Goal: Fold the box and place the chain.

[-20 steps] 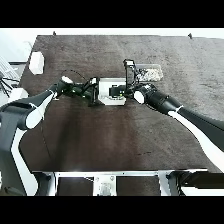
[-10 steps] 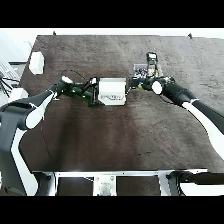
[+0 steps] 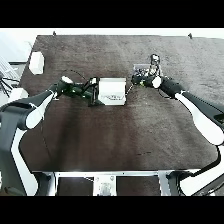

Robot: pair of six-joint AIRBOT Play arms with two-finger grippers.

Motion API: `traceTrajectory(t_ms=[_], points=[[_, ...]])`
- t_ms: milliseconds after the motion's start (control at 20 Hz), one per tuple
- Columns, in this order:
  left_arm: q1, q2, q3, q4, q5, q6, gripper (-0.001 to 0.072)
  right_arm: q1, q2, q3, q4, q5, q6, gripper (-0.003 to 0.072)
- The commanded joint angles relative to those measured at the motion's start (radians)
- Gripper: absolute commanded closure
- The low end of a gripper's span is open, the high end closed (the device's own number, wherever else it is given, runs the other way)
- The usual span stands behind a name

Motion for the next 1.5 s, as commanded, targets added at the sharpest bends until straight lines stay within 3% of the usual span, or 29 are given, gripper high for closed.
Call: traceTrajectory(t_ms=[0, 300, 350, 400, 450, 500, 650, 1050, 1250, 1450], points=[[0.001, 0.0, 0.001, 0.0, 0.0, 0.0, 0.042, -0.004, -0.072, 0.063, 0.157, 0.012, -0.136, 0.0246], [0.001, 0.0, 0.001, 0.0, 0.0, 0.0, 0.0419, -0.005, -0.16, 0.118, 0.175, 0.017, -0.182, 0.025], [0.001, 0.0, 0.001, 0.0, 0.0, 0.0, 0.042, -0.004, -0.163, 0.119, 0.175, 0.006, -0.193, 0.0292], [0.001, 0.0, 0.001, 0.0, 0.0, 0.0, 0.0419, 0.004, -0.163, 0.119, 0.174, -0.002, -0.217, 0.0397], [0.001, 0.0, 0.001, 0.0, 0.0, 0.0, 0.042, 0.014, -0.163, 0.121, 0.175, -0.004, -0.25, 0.0596], [0.001, 0.0, 0.001, 0.0, 0.0, 0.0, 0.0419, 0.025, -0.161, 0.124, 0.174, -0.006, -0.262, 0.0677], [0.001, 0.0, 0.001, 0.0, 0.0, 0.0, 0.0419, 0.033, -0.057, 0.11, 0.119, 0.036, -0.262, 0.068], [0.001, 0.0, 0.001, 0.0, 0.0, 0.0, 0.042, 0.054, 0.435, 0.101, -0.059, 0.263, -0.25, 0.068], [0.001, 0.0, 0.001, 0.0, 0.0, 0.0, 0.042, 0.131, 0.554, 0.101, -0.118, 0.333, -0.247, 0.068], [0.001, 0.0, 0.001, 0.0, 0.0, 0.0, 0.042, 0.229, 0.582, 0.1, -0.125, 0.341, -0.233, 0.068]])
